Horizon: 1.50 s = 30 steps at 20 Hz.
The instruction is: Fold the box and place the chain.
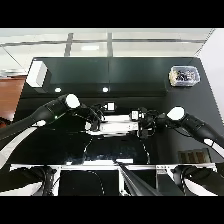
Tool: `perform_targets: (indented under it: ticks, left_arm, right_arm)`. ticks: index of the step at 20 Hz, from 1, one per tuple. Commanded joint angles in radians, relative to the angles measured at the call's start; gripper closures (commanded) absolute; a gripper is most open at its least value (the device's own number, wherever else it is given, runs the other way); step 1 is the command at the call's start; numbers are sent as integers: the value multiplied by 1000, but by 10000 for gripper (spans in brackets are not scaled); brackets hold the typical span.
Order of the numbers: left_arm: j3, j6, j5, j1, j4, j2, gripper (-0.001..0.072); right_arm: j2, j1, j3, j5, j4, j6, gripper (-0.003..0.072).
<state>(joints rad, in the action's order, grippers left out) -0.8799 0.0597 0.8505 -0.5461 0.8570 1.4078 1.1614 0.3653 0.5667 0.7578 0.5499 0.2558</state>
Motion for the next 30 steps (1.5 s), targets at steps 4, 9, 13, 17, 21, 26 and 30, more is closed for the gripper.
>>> perform_targets:
  ticks: [4, 9, 13, 17, 21, 26, 30]
  left_arm:
    - [-3, -1, 14, 0, -1, 1, 682]
    - [-3, -1, 15, -1, -1, 1, 682]
    - [-3, -1, 18, -1, -1, 1, 682]
    - [-3, -1, 18, -1, -2, 1, 682]
    - [-3, -1, 18, -1, -2, 1, 682]
    - [-3, -1, 18, -1, -2, 1, 682]
    - [-3, -1, 18, -1, -2, 1, 682]
  right_arm:
    - [78, 0, -2, 9, -11, 33, -18]
    - [95, 0, -2, 5, -11, 67, -18]
    - [119, 0, -2, -3, -3, 68, -18]
    - [119, 0, -2, -4, -3, 67, -18]
    - [120, 0, -2, -22, 6, 49, -18]
    - [121, 8, -2, -19, 35, 38, -18]
    - [124, 26, -2, -29, 64, 24, -18]
